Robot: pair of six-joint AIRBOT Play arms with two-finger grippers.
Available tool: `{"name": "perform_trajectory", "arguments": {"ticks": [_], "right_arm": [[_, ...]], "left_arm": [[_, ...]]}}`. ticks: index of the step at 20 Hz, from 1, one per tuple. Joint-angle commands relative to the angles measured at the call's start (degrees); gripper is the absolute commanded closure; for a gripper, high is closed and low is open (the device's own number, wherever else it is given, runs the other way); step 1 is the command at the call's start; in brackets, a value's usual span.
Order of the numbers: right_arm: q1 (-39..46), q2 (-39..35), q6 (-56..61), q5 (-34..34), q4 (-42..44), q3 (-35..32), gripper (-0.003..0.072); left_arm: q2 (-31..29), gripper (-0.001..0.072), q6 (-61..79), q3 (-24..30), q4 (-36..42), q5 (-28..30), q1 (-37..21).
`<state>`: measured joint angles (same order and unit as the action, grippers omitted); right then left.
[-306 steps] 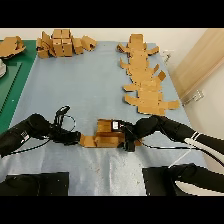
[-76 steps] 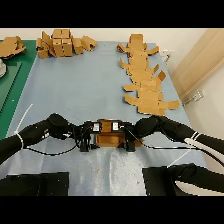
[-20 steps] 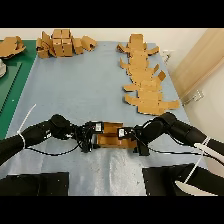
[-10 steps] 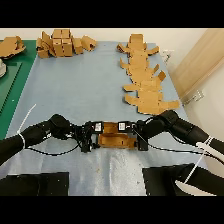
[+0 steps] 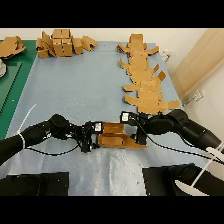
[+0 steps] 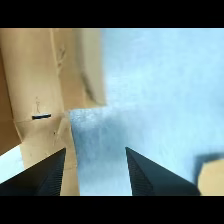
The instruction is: Fold the box.
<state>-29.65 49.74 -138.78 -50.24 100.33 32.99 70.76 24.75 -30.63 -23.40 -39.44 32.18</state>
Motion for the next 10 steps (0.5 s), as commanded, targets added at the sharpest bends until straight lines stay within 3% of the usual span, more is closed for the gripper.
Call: {"name": "perform_trajectory", "arguments": {"ticks": [1,3,4,10], "right_arm": [[0.37,-5.22,18.16,-4.70,2.89,0.02,0.0177],[0.37,-7.98,36.98,-8.33,6.80,0.02,0.0487],[0.37,-9.18,45.38,-9.99,8.85,0.02,0.0573],[0.37,-12.31,65.77,-7.43,9.38,0.02,0.0593]], "left_arm": [[-0.02,0.0197,0.00,-0.02,-0.02,0.02,-0.02],[-0.02,0.0197,0.02,-0.02,0.00,0.02,-0.02],[-0.02,0.0197,0.02,-0.02,0.00,0.02,-0.02],[-0.02,0.0197,0.00,-0.02,0.00,0.02,-0.02]]}}
